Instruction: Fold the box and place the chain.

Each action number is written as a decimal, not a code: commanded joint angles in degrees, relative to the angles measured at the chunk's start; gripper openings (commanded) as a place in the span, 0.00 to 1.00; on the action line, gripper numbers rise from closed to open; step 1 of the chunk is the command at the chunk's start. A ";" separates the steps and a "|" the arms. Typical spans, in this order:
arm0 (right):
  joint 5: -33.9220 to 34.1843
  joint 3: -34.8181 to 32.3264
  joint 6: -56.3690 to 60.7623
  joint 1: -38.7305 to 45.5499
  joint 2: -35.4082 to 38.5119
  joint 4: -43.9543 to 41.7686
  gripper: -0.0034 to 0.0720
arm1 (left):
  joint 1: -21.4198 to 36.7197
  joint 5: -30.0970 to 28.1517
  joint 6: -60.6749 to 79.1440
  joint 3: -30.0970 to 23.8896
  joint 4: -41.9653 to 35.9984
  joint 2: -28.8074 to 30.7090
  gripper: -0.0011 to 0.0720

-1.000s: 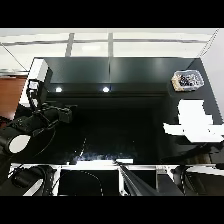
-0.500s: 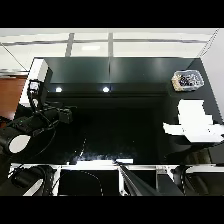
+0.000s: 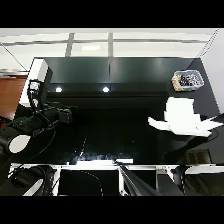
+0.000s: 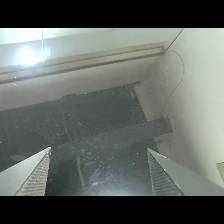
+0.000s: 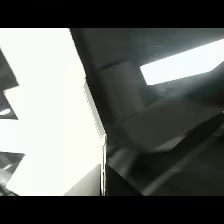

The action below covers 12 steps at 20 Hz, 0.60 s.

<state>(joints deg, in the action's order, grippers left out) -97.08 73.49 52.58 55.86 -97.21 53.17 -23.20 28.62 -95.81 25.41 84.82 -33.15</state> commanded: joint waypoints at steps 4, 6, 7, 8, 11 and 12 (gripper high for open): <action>10.03 -14.97 1.68 -14.27 13.81 -15.56 0.07 | -0.02 -0.17 -0.02 -0.09 -0.39 -0.02 0.98; 16.46 -19.47 2.73 -20.76 20.46 -18.67 0.07 | -0.02 -0.17 0.00 -0.09 -1.57 -0.02 0.98; 20.41 -22.16 2.99 -24.13 24.04 -20.20 0.06 | -0.07 -0.17 0.00 -0.09 -2.19 -0.02 0.98; 26.38 -25.55 3.30 -28.15 28.33 -22.03 0.06 | -0.15 -0.26 -0.02 -0.09 -3.58 -0.07 0.98; 45.38 -36.35 6.29 -42.51 43.25 -28.85 0.06 | -0.44 -0.28 -0.02 -0.09 -9.31 -1.42 0.98; 48.96 -38.93 6.56 -46.73 46.95 -28.83 0.06 | -0.96 -0.35 -0.02 -0.07 -10.38 -2.34 0.98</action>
